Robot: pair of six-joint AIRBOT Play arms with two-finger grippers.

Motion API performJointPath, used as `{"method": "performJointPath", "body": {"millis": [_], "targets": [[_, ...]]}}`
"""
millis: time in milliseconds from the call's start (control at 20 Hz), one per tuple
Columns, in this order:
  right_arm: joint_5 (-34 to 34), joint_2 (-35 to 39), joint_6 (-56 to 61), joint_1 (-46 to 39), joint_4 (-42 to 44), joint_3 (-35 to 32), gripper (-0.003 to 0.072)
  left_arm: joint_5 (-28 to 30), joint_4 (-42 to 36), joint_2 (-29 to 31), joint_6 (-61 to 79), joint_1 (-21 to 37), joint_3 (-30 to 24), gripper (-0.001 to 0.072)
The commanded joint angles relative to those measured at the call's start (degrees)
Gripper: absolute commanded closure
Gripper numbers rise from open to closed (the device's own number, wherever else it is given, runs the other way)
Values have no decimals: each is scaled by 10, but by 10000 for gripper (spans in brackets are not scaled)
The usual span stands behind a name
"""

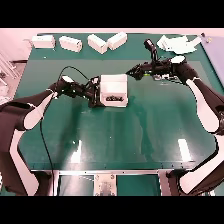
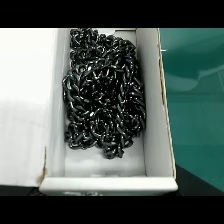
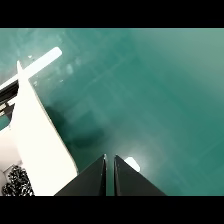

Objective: Fold the box and place the chain.

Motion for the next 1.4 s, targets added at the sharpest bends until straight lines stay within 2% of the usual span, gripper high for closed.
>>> {"method": "performJointPath", "body": {"millis": [0,350,600,650,800,900,1250,1350], "targets": [[31,-1,-13,7,1,2,621,0,0,0,0,0,0,184],[81,-1,-26,10,1,24,620,0,0,0,0,0,0,183],[167,-2,-25,14,0,37,617,1,0,0,0,0,0,184],[183,-2,-22,18,-3,37,598,0,0,0,0,0,0,183],[200,-2,-23,43,-23,37,596,0,0,0,0,0,0,183],[205,-2,-23,58,-47,37,454,1,0,0,0,0,0,183],[231,-2,-23,87,-83,37,373,1,0,0,0,0,0,183],[238,-2,-24,90,-90,37,373,1,0,0,0,0,0,184]]}}
